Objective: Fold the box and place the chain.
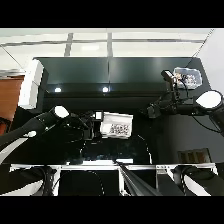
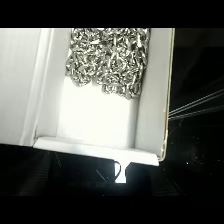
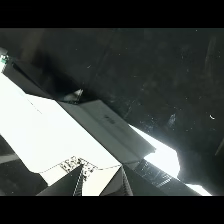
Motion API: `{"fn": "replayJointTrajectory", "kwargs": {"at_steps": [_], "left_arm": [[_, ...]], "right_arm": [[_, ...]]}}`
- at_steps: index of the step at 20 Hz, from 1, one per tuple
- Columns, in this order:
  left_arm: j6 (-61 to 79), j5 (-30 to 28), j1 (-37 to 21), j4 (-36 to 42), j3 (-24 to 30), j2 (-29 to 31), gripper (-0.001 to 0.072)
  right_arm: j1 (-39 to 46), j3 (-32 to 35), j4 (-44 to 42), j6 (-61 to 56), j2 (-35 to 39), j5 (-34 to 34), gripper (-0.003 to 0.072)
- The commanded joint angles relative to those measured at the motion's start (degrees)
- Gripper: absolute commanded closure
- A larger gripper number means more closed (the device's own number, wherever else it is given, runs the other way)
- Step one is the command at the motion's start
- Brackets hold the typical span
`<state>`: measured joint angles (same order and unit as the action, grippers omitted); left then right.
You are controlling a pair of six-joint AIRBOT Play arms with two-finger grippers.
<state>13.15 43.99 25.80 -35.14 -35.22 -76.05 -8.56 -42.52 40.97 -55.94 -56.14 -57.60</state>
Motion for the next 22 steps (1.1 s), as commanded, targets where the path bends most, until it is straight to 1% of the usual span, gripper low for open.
{"fn": "replayJointTrajectory", "kwargs": {"at_steps": [1, 5, 9, 11, 13, 16, 17, 18, 19, 20, 21, 22], "left_arm": [[-0.1, -2.1, 0.3, -0.2, -0.1, -0.1, -0.0002], [3.1, -1.8, 0.4, -0.1, -0.4, -0.1, -0.0002], [3.5, -1.3, 0.4, 0.5, -0.4, -0.1, 0.0001], [5.0, 1.0, 0.4, 2.3, -0.4, -0.1, 0.0006], [7.6, 4.6, 0.5, 4.6, -0.4, -0.1, 0.0006], [7.6, 3.9, 0.9, 4.5, -0.3, -0.1, 0.0010], [6.8, 3.5, 0.9, 4.6, -0.3, -0.1, 0.0048], [5.0, 3.1, 0.9, 4.6, -0.3, -0.1, 0.0161], [4.2, 3.0, 0.9, 4.5, -0.3, -0.1, 0.0299], [4.2, 3.0, 0.9, 4.5, -0.3, -0.1, 0.0342], [4.2, 2.9, 0.9, 4.5, -0.3, -0.1, 0.0343], [4.2, 2.7, 0.9, 4.5, -0.3, -0.1, 0.0342]], "right_arm": [[0.0, 0.0, 0.0, 0.0, 0.0, -0.2, 0.0396], [0.0, 0.0, 0.0, 0.0, 0.0, -0.2, 0.0396], [0.0, 0.0, 0.0, 0.0, 0.0, -0.2, 0.0396], [0.0, 0.0, 0.0, 0.0, 0.0, -0.2, 0.0396], [0.0, 0.0, 0.0, 0.0, 0.0, -0.2, 0.0396], [0.0, 0.0, 0.0, 0.0, 0.0, -0.1, 0.0396], [0.0, 0.0, 0.1, 0.0, 0.0, 0.0, 0.0396], [0.0, 0.1, 0.2, 0.0, 0.0, 0.5, 0.0396], [0.0, 0.1, 0.2, 0.0, -0.1, 1.3, 0.0396], [0.0, 0.1, 0.2, 0.0, -0.2, 2.2, 0.0396], [-0.2, 0.1, 0.2, -0.1, -0.2, 3.5, 0.0395], [-0.4, 0.2, -0.2, -1.1, -0.3, 5.0, 0.0368]]}}
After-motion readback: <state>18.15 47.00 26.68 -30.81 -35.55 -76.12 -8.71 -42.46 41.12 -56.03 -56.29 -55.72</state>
